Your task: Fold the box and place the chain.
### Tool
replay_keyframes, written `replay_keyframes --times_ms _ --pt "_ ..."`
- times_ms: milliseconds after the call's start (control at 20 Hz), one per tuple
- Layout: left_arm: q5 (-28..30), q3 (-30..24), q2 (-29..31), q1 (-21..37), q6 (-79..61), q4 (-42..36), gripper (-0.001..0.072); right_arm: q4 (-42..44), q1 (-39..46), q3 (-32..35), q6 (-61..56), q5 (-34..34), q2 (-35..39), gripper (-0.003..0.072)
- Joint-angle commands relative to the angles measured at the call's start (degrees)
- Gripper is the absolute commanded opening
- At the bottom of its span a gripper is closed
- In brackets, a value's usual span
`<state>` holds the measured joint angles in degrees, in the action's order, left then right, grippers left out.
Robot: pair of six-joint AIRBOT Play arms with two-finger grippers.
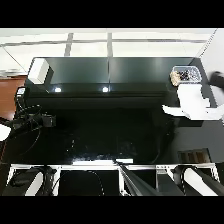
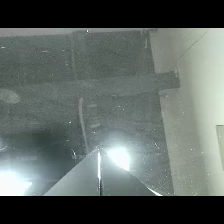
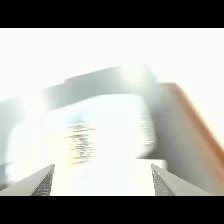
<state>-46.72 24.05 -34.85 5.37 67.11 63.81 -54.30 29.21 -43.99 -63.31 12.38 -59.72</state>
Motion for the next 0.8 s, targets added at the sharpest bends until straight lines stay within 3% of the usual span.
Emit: replay_keyframes --times_ms 0,100,250,400,500,550,600,650,700,750 --pt "1.2 0.0 0.0 0.0 0.0 0.0 0.0025 -1.0 23.6 -11.0 -0.1 20.5 -8.9 0.0706" --pt "1.7 0.0 0.0 0.0 0.2 -0.2 0.0025 -4.4 29.5 -21.9 0.4 36.3 -18.2 0.0706" --pt "1.7 0.0 0.0 0.0 0.2 -0.2 0.0025 -7.5 29.8 -34.3 8.5 53.6 -30.1 0.0705" --pt "1.7 0.0 0.0 0.0 0.2 -0.2 0.0025 -7.6 26.6 -42.5 12.0 62.2 -39.1 0.0705" --pt "1.7 0.0 0.0 0.0 0.2 -0.2 0.0025 -8.2 24.3 -44.6 12.4 63.1 -42.0 0.0704" --pt "1.7 0.0 0.0 0.0 0.2 -0.2 0.0025 -9.6 23.0 -44.6 13.1 63.2 -42.4 0.0626" --pt "1.7 0.0 0.0 0.0 0.2 -0.2 0.0025 -12.0 21.7 -44.6 13.0 63.6 -42.9 0.0480" --pt "1.7 0.0 0.0 0.0 0.2 -0.2 0.0025 -13.4 20.8 -44.5 13.0 63.7 -43.1 0.0471" --pt "1.7 0.0 0.0 0.0 0.2 -0.2 0.0025 -13.9 20.1 -44.5 13.0 63.3 -43.0 0.0401" --pt "1.7 0.0 0.0 0.0 0.2 -0.2 0.0025 -13.9 19.5 -44.5 13.0 63.7 -42.8 0.0196"
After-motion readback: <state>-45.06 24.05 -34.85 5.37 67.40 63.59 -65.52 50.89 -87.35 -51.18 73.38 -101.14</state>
